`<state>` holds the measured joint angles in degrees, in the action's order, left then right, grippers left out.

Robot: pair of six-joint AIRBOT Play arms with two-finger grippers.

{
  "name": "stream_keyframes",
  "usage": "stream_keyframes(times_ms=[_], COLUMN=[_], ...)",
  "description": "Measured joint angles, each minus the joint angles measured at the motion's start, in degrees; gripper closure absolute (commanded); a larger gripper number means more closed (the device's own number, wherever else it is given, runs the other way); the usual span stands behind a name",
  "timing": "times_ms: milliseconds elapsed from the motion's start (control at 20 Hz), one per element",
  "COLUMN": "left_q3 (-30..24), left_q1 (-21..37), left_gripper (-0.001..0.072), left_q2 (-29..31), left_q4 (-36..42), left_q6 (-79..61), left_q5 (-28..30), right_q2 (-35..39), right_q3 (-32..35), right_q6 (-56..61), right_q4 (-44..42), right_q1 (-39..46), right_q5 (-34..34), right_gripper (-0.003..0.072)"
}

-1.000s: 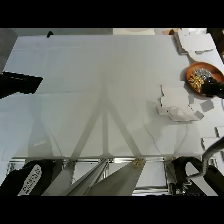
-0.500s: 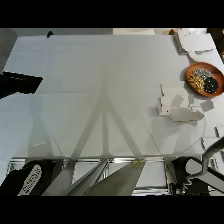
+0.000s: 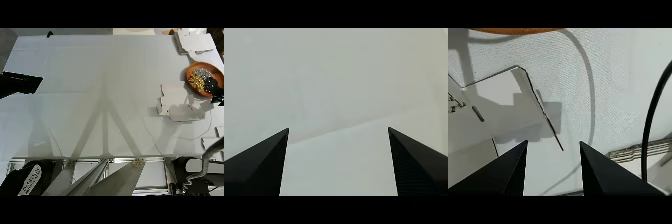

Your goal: Fold the box and place the chain.

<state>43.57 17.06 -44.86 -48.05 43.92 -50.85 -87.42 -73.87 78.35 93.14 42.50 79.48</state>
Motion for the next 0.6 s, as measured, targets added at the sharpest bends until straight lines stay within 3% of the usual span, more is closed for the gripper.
stream_keyframes(times_ms=[450, 500, 600], left_q3=[0.00, 0.00, 0.00], left_q1=[0.00, 0.00, 0.00], left_gripper=[0.0012, 0.0012, 0.0012], left_q2=[0.00, 0.00, 0.00], left_q4=[0.00, 0.00, 0.00], left_q6=[0.00, 0.00, 0.00], left_q5=[0.00, 0.00, 0.00], right_q2=[-8.22, -8.74, -9.38], right_q3=[-2.21, -2.23, -2.32], right_q6=[-3.26, -3.69, -4.76], right_q4=[-1.97, -2.23, -2.84], right_q1=[0.09, 0.09, 0.09], right_q5=[1.55, 1.57, 1.66], right_gripper=[0.0332, 0.0368, 0.0558])
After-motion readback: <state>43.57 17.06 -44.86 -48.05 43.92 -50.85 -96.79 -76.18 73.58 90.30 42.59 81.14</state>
